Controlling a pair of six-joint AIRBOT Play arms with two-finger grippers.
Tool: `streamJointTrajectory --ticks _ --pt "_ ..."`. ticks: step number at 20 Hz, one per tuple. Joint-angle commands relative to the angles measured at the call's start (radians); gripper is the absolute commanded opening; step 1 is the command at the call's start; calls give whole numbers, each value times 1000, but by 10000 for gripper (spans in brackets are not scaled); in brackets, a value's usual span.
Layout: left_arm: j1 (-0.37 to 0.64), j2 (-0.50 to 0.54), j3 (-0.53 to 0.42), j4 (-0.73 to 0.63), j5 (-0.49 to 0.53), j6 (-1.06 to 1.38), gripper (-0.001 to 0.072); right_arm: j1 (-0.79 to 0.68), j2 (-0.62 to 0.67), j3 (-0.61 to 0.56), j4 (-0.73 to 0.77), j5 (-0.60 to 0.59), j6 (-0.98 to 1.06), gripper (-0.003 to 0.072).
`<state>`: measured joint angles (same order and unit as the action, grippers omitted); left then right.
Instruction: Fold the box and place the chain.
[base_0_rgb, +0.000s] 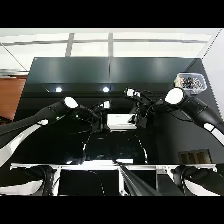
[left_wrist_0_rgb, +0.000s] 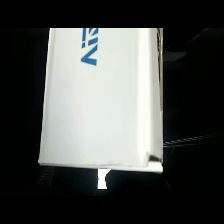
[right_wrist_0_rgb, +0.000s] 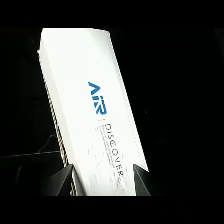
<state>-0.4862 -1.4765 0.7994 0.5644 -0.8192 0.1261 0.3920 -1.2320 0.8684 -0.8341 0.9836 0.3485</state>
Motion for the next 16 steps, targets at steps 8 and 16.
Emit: streamJointTrajectory --ticks 8,16 --pt "0 -1 1 0 0 0 335 1 0 0 12 3 0 225" --pt "0 -1 1 0 0 0 335 1 0 0 10 29 14 275"
